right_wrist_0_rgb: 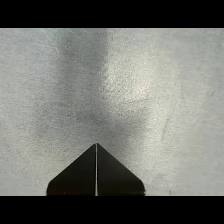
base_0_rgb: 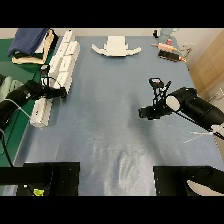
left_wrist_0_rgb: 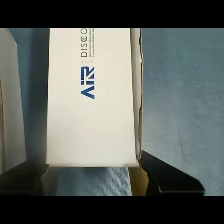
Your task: Fold the box.
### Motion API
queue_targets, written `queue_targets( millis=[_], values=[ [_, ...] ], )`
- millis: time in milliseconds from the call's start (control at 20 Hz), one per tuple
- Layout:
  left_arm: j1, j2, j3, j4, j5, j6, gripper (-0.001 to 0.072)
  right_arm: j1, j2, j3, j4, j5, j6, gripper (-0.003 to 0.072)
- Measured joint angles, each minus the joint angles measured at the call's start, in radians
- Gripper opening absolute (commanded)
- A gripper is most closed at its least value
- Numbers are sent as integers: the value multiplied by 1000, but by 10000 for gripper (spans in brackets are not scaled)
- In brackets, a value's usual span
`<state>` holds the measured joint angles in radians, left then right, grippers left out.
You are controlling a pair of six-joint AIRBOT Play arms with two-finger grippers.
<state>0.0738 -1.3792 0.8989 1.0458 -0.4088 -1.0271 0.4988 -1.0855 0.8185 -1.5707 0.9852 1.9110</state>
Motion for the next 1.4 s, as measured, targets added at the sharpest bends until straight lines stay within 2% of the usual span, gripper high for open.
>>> queue_targets(
  millis=[350,700,1000,1400],
  values=[
    [5,-187,218,-2,-12,-32,409,0,0,0,0,-3,0,3],
    [3,-292,351,-2,-34,-39,409,0,0,0,0,-31,0,3],
    [3,-327,398,-1,-22,-39,409,0,0,0,0,-39,0,3],
    [2,-333,406,-2,-4,-36,409,0,0,0,0,-40,0,3]
  ],
)
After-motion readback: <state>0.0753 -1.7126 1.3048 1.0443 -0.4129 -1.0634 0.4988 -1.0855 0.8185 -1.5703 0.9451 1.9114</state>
